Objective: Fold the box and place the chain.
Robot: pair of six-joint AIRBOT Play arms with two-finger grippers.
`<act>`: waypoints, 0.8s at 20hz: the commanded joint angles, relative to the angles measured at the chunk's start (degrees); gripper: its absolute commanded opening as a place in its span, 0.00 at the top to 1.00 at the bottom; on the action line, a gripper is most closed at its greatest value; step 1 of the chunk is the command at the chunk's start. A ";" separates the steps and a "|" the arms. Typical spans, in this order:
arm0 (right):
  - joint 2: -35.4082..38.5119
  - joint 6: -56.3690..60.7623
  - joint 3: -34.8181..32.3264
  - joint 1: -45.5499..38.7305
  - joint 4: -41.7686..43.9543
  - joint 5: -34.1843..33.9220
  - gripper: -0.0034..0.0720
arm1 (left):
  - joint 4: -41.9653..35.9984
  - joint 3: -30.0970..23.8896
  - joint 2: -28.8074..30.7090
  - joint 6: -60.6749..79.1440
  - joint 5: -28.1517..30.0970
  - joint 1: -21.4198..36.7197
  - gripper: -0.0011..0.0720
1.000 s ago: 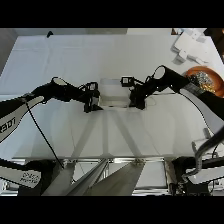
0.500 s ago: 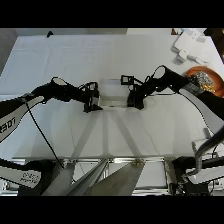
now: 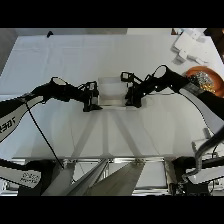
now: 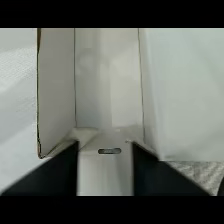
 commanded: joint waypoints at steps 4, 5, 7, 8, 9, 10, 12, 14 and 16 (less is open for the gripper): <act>0.22 0.68 0.07 0.07 -2.38 0.70 0.90 | 0.02 0.00 0.00 0.11 -0.15 -0.04 0.97; 0.70 0.74 0.07 0.07 -3.08 0.74 0.91 | 0.02 0.00 0.00 0.11 -0.15 -0.04 0.97; 2.69 2.73 0.07 0.07 -4.04 0.48 0.93 | 0.02 0.00 0.00 0.11 -0.13 -0.04 0.97; 4.13 3.63 0.07 0.07 -4.50 0.33 0.94 | 0.02 0.02 0.00 0.11 -0.13 -0.04 0.97; 5.73 3.67 0.07 0.07 -5.11 0.26 0.94 | 0.02 0.02 0.00 0.11 -0.13 -0.04 0.97; 7.45 3.67 0.07 0.07 -6.05 0.28 0.94 | 0.02 0.02 0.00 0.11 -0.13 -0.04 0.97; 10.91 4.55 0.07 0.04 -9.53 0.42 0.94 | 0.02 0.00 0.00 0.11 -0.13 -0.04 0.97; 14.38 9.92 0.07 -0.35 -14.10 0.28 0.94 | 0.02 0.00 0.00 0.11 -0.13 -0.04 0.97; 17.73 17.31 0.07 -1.66 -18.29 0.35 0.94 | 0.02 0.02 0.00 0.11 -0.13 -0.04 0.97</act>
